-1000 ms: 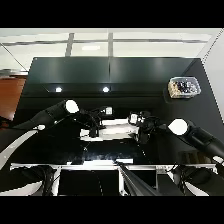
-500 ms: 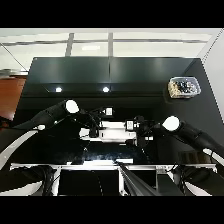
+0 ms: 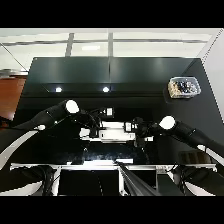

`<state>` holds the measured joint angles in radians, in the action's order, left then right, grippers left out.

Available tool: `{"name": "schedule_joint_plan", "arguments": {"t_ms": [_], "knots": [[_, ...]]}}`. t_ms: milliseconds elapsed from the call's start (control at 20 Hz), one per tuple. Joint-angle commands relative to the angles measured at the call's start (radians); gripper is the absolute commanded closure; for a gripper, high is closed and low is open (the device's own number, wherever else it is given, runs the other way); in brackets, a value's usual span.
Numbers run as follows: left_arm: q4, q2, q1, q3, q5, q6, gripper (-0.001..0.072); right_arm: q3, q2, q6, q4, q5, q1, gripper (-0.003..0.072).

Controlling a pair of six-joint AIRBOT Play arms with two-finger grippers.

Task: Fold the box and place the chain.

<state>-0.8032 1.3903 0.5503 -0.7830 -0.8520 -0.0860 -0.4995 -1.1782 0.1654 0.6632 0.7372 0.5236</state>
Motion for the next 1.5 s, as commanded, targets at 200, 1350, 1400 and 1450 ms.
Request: {"name": "schedule_joint_plan", "arguments": {"t_ms": [200,1350,1400,1450], "knots": [[0.0,0.0,0.0,-0.001,0.002,0.0,0.0676,0.0,-0.008,0.003,-0.001,0.021,-0.002,-0.0013],[0.0,0.0,0.0,-0.001,-0.02,0.0,0.0676,0.0,-0.006,-0.085,0.052,0.03,-0.037,-0.0012],[-0.001,0.0,0.0,-0.001,-0.02,0.0,0.0676,0.0,-0.006,-0.087,0.052,0.03,-0.037,-0.0012],[-0.001,0.0,0.0,-0.001,-0.02,0.0,0.0676,0.0,-0.006,-0.087,0.052,0.03,-0.037,-0.0012]]}}
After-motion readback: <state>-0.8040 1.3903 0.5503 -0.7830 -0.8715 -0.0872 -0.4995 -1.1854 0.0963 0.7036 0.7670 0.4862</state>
